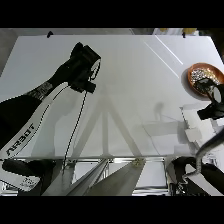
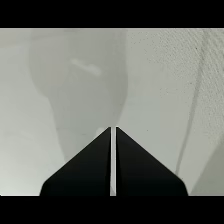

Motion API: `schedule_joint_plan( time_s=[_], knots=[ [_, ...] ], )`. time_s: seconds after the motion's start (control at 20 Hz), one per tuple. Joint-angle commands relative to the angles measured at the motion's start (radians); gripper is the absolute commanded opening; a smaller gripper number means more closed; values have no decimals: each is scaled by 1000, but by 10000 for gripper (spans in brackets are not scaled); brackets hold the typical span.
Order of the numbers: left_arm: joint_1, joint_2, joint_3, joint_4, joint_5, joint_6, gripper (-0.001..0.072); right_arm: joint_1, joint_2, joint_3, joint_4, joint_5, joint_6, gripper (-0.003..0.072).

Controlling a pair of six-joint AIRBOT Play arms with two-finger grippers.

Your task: Fold the box and place the chain.

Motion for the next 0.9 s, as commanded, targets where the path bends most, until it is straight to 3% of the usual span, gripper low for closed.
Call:
schedule_joint_plan(
  time_s=[0.0, 0.05, 0.1, 0.15, 0.2, 0.45, 0.55, 0.7, 0.8, 0.85],
  knots=[
    [0, 0, 0, 0, 0, 0, 31, -153, -1, 2, -81, -113, -2, 18],
    [1, 0, 0, 0, 0, 0, 31, -208, -2, 2, -66, -143, -3, 50],
    [0, 0, 0, 0, 0, 0, 31, -260, -3, 2, -39, -183, -3, 279],
    [0, 0, 0, 0, 0, 0, 31, -312, -6, 2, -7, -227, -3, 578],
    [0, 0, 0, 0, 0, 0, 31, -353, -13, 2, 10, -259, -3, 653],
    [1, 0, 0, 0, 0, 0, 31, -490, -108, 2, 3, -270, -82, 633],
    [0, 0, 0, 0, 0, 0, 32, -531, -140, 2, 7, -272, -97, 521],
    [0, 0, 0, 0, 0, 0, 31, -546, -190, 2, -2, -272, -131, 495],
    [0, 0, 0, 0, 0, 0, 32, -546, -220, 2, -2, -299, -127, 409],
    [0, 0, 0, 0, 0, 0, 32, -546, -232, 2, 1, -306, -123, 315]
  ],
)
